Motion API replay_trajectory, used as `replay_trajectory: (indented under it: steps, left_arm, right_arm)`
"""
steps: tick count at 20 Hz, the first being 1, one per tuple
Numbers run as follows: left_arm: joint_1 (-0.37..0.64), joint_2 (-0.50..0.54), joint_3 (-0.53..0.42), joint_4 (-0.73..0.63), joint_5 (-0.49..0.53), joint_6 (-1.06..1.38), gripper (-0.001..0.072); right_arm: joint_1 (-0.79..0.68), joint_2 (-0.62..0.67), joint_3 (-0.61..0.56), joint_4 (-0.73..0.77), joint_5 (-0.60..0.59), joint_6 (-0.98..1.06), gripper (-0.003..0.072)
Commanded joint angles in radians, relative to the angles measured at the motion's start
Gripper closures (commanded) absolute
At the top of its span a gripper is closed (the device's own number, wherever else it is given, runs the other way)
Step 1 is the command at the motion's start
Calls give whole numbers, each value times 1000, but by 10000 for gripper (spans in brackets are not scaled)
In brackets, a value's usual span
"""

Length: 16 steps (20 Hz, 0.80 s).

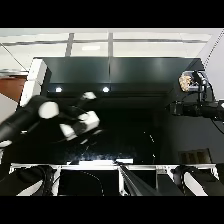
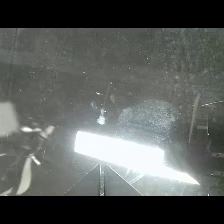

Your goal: Fold the box and place the chain.

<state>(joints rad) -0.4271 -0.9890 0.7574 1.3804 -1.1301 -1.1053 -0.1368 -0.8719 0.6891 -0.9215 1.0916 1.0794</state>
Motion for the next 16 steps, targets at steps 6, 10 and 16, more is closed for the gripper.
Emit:
replay_trajectory:
  steps: [6, 10, 16]
  left_arm:
    - [874, 355, -220, -32, 42, -47, 336]
    - [1193, 268, -221, -289, 126, 207, 337]
    - [1231, 40, -213, -317, 290, 403, 337]
  right_arm:
    - [0, 0, 0, 3, -9, 0, 648]
    - [0, 0, 0, 4, -11, 1, 648]
    - [0, 0, 0, 5, -12, 4, 648]
